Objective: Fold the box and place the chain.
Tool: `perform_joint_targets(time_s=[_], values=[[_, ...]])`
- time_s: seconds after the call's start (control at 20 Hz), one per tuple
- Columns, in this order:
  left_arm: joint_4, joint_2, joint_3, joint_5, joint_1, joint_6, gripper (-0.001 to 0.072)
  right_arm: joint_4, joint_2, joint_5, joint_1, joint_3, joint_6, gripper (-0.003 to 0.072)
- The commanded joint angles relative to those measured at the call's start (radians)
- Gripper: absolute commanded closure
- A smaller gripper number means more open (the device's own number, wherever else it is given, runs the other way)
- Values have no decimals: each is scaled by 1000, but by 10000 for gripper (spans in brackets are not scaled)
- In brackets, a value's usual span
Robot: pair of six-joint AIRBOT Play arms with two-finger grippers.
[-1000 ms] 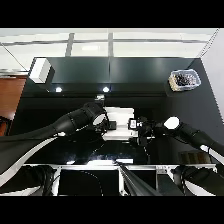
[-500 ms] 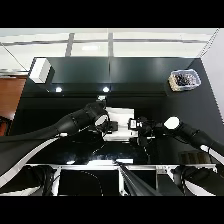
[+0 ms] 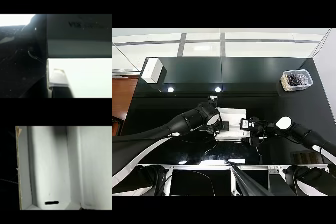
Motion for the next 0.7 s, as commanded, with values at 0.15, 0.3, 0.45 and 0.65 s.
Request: perform_joint_targets(time_s=[0.15, 0.3, 0.45, 0.65], values=[[5, 0, 2, -17, -1, 2, 685, -58, 39, 34, 0, 8, 74, 26], [10, 0, 5, -16, -1, 2, 685, -207, 108, 85, 0, 28, 124, 29], [12, 0, 9, -16, -1, 2, 685, -299, 141, 90, 0, 29, 124, 30], [12, 0, 9, -16, -1, 2, 685, -317, 140, 90, 0, 29, 118, 201]])
